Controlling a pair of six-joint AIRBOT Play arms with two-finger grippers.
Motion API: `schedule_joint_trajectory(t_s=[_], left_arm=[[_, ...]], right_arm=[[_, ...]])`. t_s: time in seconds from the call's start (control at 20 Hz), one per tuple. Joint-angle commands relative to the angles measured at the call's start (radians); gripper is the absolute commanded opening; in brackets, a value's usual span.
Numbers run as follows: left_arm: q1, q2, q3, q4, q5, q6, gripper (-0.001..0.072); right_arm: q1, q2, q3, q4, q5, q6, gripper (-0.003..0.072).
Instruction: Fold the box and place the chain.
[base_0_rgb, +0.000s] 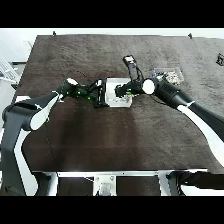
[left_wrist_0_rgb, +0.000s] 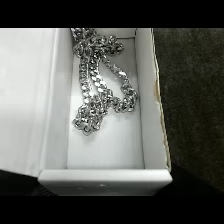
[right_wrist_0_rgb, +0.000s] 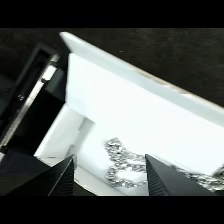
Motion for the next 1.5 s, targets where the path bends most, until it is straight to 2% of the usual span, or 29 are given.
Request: schedule_joint_trajectory(t_s=[0.0, 0.15, 0.25, 0.4, 0.6, 0.75, 1.0, 1.2, 1.25, 1.3, 1.45], left_arm=[[0.000, 0.001, 0.000, 0.000, 0.000, 0.000, 0.0419], [0.000, 0.001, 0.000, 0.000, 0.000, 0.000, 0.0419], [0.000, 0.001, 0.000, 0.000, 0.001, 0.000, 0.0419], [-0.001, 0.001, 0.000, 0.000, 0.000, 0.000, 0.0419], [0.000, 0.001, 0.000, 0.000, 0.001, 0.000, 0.0419], [0.000, 0.001, 0.000, 0.000, 0.000, 0.000, 0.0419], [0.000, 0.001, 0.000, 0.000, 0.000, 0.000, 0.0419], [0.000, 0.001, 0.000, 0.000, 0.000, 0.000, 0.0419], [0.000, 0.001, 0.000, 0.000, 0.000, 0.000, 0.0419], [0.000, 0.001, 0.000, 0.000, 0.000, 0.000, 0.0419], [0.000, 0.001, 0.000, 0.000, 0.000, 0.000, 0.0419]], right_arm=[[-0.084, 0.043, -0.006, -0.050, 0.063, 0.023, 0.0491], [-0.212, 0.045, -0.030, -0.059, 0.067, 0.109, 0.0492], [-0.264, 0.038, -0.064, -0.006, 0.071, 0.109, 0.0492], [-0.270, 0.038, -0.113, 0.004, 0.091, 0.012, 0.0492], [-0.283, 0.025, -0.163, 0.029, 0.050, 0.016, 0.0492], [-0.326, -0.013, -0.163, 0.077, 0.009, 0.125, 0.0493], [-0.425, -0.103, -0.160, 0.148, -0.280, 0.229, 0.0493], [-0.462, -0.215, -0.109, 0.226, -0.291, 0.196, 0.0479], [-0.461, -0.233, -0.092, 0.256, -0.291, 0.168, 0.0418], [-0.458, -0.245, -0.076, 0.294, -0.291, 0.128, 0.0401], [-0.455, -0.276, -0.020, 0.372, -0.291, 0.048, 0.0403]])
